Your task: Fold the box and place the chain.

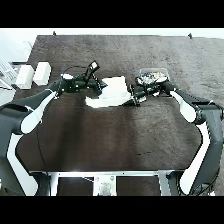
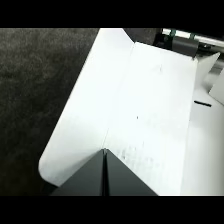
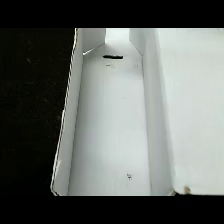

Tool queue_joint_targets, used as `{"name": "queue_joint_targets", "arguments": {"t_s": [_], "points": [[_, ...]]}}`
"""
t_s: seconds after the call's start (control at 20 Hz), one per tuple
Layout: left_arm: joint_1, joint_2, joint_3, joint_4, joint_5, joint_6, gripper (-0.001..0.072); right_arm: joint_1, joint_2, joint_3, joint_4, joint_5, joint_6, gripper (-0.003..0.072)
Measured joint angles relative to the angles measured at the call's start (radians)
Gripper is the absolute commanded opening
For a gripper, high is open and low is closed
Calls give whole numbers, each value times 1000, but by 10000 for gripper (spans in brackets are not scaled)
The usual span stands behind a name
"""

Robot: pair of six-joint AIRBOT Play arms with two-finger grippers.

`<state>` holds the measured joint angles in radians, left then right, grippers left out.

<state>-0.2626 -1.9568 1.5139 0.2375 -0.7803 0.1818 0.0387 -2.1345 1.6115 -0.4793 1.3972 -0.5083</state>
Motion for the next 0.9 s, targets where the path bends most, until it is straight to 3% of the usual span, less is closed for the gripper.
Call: {"name": "queue_joint_targets", "arguments": {"t_s": [0.5,0.8,0.85,0.9], "points": [[0,-10,13,35,-11,-14,21,0,0,0,0,0,0,583],[22,63,103,121,-163,-19,25,0,0,0,-2,-1,-1,583],[31,87,112,157,-207,-29,179,0,0,0,-2,0,-1,583],[37,109,118,192,-246,-45,418,0,0,0,-2,-1,-1,583]]}}
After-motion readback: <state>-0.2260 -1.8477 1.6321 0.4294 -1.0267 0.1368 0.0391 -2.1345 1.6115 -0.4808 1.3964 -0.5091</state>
